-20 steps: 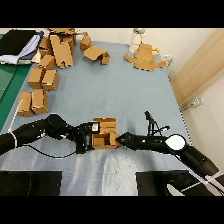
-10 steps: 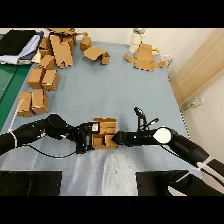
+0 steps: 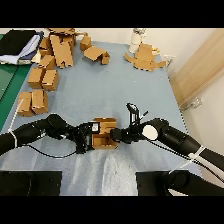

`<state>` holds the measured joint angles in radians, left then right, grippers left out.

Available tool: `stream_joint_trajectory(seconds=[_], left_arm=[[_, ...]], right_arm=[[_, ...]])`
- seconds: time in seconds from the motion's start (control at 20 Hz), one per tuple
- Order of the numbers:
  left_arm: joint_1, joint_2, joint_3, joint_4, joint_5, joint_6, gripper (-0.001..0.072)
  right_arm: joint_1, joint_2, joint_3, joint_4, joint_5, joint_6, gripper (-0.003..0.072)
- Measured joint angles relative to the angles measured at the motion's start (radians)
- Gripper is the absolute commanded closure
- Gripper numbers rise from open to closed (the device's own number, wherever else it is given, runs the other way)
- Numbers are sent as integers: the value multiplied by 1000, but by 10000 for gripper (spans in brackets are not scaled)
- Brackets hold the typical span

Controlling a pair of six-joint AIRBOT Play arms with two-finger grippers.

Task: Fold the box.

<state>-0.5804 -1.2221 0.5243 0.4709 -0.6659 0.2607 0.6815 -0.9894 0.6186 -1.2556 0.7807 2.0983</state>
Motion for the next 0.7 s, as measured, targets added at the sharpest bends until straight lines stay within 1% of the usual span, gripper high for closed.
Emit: stream_joint_trajectory(seconds=[0.2, 0.3, 0.5, 0.7], left_arm=[[0, 0, 0, 0, 0, -3, 263], [0, 0, 0, 0, 0, -2, 264], [0, 0, 0, 0, 0, 0, 264], [0, 0, 0, 0, 1, 0, 264]], right_arm=[[6, -14, 13, -7, -27, 23, 350], [9, -25, 24, -18, -11, 31, 350], [14, -54, 58, -69, 71, 73, 350], [44, -100, 109, -160, 180, 137, 350]])
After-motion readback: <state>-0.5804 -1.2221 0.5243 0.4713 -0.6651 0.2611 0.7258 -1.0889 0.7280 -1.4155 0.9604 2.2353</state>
